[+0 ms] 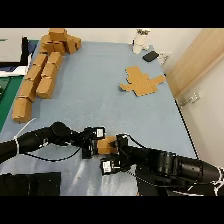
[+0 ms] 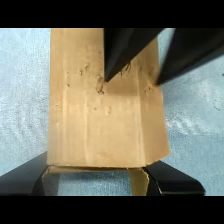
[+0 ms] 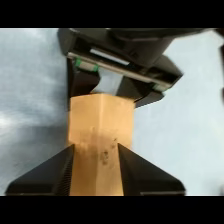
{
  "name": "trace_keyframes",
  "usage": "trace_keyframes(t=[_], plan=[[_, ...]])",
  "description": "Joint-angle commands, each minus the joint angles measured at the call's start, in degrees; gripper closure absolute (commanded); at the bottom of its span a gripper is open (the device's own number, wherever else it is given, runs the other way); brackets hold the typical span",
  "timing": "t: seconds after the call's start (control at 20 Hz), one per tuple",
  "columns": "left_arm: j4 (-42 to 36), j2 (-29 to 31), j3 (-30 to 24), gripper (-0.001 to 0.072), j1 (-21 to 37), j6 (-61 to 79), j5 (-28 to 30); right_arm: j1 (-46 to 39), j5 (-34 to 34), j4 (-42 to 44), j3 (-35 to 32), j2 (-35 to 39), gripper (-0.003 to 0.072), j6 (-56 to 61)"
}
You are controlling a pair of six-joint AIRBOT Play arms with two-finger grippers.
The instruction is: Fold the box.
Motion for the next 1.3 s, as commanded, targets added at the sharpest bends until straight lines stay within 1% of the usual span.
trace_keyframes(t=[0.0,0.2,0.3,0.35,0.45,0.5,0.55,0.65,0.75,0.8,1.0,1.05,1.15,1.25], plan=[[0.00,0.02,0.02,0.0318,0.02,-0.02,0.09,0.37,-1.25,2.14,-1.01,0.35,0.0234,1.60],[0.00,0.02,0.04,0.0318,0.00,-0.02,0.07,0.35,-1.25,-7.98,-1.73,0.42,0.0234,11.17],[0.00,0.02,0.04,0.0318,0.00,-0.02,0.07,0.37,-0.79,-8.46,-1.70,0.55,0.0234,11.56],[0.00,0.02,0.04,0.0318,0.02,-0.02,0.09,0.46,-0.22,-7.76,-1.70,0.96,0.0234,11.76],[0.00,0.02,0.04,0.0318,0.02,0.00,0.09,1.20,1.51,-2.29,-1.64,3.39,0.0233,11.72],[0.00,0.02,0.02,0.0318,0.00,-0.02,0.07,2.29,1.57,1.29,-1.64,4.92,0.0160,11.72],[0.00,0.02,0.04,0.0318,0.00,-0.02,0.07,3.65,1.62,4.96,-1.64,6.60,0.0144,11.74],[0.00,0.02,0.04,0.0318,0.02,-0.02,0.09,5.57,2.86,9.70,-1.64,9.25,0.0143,11.98],[0.00,0.02,0.04,0.0318,0.00,-0.02,0.07,5.73,2.99,9.99,-1.64,10.14,0.0144,13.29],[0.00,0.02,0.04,0.0318,0.00,-0.02,0.02,5.25,3.32,9.49,-1.64,10.32,0.0144,14.32],[0.00,0.02,0.04,0.0318,0.00,0.00,0.07,1.38,4.39,-3.43,-1.66,10.32,0.0170,19.08],[0.00,0.02,0.04,0.0318,0.00,-0.02,0.04,0.17,4.42,-5.11,-1.64,10.23,0.0171,19.08],[0.00,0.02,0.02,0.0318,0.00,-0.02,0.09,-2.27,4.42,-5.73,-1.64,10.19,0.0174,19.04],[0.00,0.02,0.04,0.0317,0.00,-0.02,0.07,-3.02,4.33,-5.88,-1.66,9.33,0.0175,18.99]])
